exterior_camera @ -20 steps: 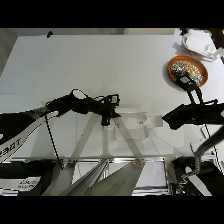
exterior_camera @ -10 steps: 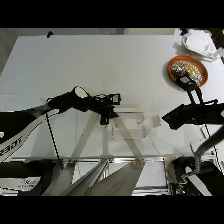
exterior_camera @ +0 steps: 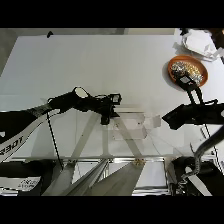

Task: Fold the box and place the chain.

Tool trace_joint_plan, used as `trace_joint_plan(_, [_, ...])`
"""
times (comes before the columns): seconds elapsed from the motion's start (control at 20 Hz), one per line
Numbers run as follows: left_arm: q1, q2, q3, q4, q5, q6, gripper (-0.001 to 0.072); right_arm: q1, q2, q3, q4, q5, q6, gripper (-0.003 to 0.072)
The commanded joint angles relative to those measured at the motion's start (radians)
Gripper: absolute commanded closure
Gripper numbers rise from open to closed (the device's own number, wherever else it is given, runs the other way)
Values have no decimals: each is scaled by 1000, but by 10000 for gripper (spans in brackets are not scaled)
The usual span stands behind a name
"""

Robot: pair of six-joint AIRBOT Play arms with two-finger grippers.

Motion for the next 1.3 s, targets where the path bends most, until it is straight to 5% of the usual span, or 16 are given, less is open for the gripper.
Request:
trace_joint_plan(0.0, [-1, -1, 1, -4, 2, 1, 699, 1, 0, 1, 23, -4, -32, 665])
trace_joint_plan(0.25, [-1, -1, 1, -4, 1, 1, 699, 1, -35, -30, 199, -1, -365, 661])
trace_joint_plan(0.3, [-1, -1, 1, -4, 2, 1, 699, 2, -53, -43, 192, -5, -439, 495])
trace_joint_plan(0.35, [-1, -1, 1, -4, 1, 1, 699, 13, -71, -50, 177, -16, -484, 246])
trace_joint_plan(0.6, [-2, -1, 1, -4, 1, 1, 699, 156, -110, -51, 87, 12, -737, 38])
trace_joint_plan(1.0, [-2, -1, 1, -4, 1, 1, 699, 222, -109, -247, 26, -159, -873, 27])
trace_joint_plan(1.25, [-3, -1, 1, -4, 1, 1, 699, 365, -110, -364, 32, -480, -861, 0])
